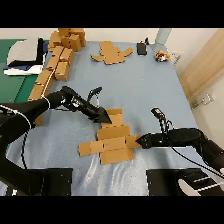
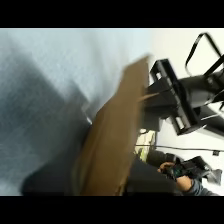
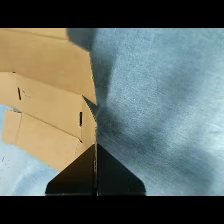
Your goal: Fold the box.
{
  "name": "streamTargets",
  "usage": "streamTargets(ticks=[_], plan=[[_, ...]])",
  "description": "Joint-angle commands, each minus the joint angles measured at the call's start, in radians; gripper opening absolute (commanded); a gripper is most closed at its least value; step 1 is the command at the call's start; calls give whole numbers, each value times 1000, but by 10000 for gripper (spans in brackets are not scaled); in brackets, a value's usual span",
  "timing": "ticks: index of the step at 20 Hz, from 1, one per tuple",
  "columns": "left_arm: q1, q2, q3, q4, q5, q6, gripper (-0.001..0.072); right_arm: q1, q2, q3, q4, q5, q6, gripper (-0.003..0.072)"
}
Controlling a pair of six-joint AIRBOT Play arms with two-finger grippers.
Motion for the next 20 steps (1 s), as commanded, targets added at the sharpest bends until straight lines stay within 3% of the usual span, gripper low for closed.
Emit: streamTargets(ticks=[1,3,4,5,10,11,12,13,16,20], plan=[[-6,-7,5,54,-27,23,229,1,-8,0,-2,0,0,3],[-9,-7,5,53,-26,44,226,1,-8,0,-2,0,1,3],[-10,-7,5,53,-30,56,76,1,-8,0,-2,0,1,4],[-10,-7,5,52,-35,84,17,1,-8,0,-2,0,1,3],[-8,-7,42,52,0,142,16,1,-8,0,1,0,5,6],[-8,-7,56,52,0,150,16,1,-8,0,1,0,5,49],[-10,-7,67,43,-1,149,16,0,-8,2,1,6,5,295],[-11,-7,77,28,0,154,15,0,-8,5,-1,20,5,485],[-39,5,90,33,28,215,13,-26,-8,66,-105,65,103,511],[-109,72,89,37,65,354,12,-138,-8,281,-411,45,320,510]])
